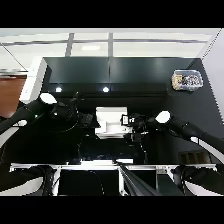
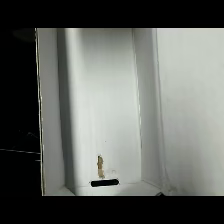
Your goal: Fold the box and place the chain.
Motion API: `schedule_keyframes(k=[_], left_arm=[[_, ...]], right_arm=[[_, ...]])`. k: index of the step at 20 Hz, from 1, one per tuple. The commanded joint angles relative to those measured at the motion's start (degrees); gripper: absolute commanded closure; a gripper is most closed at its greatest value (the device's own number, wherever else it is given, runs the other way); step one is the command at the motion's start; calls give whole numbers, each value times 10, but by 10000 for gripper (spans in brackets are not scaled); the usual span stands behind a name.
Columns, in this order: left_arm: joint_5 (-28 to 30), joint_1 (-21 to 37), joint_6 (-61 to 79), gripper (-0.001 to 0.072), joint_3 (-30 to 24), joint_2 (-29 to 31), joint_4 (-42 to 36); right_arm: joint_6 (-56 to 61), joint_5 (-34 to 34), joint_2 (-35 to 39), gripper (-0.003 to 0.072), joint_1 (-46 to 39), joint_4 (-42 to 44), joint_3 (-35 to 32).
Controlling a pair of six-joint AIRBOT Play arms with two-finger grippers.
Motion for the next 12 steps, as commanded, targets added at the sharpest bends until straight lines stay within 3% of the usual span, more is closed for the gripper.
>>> schedule_keyframes(k=[1, 11, 12], left_arm=[[30, -25, -60, 248, 9, 0, 56], [66, -136, -269, 249, 85, 0, 233], [67, -144, -286, 274, 90, 0, 244]], right_arm=[[0, 0, 0, 210, 0, 0, 0], [0, 0, 0, 210, 0, 1, 0], [0, 0, 0, 210, 0, 1, 0]])
